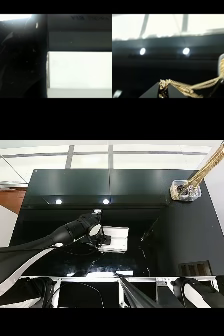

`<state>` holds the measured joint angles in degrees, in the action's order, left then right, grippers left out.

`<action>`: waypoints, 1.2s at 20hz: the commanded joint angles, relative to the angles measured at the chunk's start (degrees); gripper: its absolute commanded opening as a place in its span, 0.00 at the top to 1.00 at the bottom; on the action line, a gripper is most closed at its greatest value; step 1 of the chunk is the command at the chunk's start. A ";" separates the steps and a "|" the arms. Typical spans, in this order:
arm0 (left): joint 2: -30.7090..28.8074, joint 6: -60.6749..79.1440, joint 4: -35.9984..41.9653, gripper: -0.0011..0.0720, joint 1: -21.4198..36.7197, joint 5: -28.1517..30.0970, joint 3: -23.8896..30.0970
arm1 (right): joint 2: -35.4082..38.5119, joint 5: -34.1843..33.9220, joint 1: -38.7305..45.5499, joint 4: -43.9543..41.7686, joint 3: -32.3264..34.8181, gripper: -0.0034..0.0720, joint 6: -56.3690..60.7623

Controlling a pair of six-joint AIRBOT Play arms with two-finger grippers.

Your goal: Fold the box and place the chain.

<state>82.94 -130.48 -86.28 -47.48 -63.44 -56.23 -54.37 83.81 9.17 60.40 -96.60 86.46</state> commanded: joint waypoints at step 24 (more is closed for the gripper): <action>0.02 0.02 0.00 0.94 0.02 0.20 -0.04 | 5.09 -16.22 -39.71 -3.43 35.65 0.89 5.18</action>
<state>82.94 -130.48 -86.26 -47.48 -63.20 -56.23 -49.19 73.12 -27.64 57.93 -63.13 90.65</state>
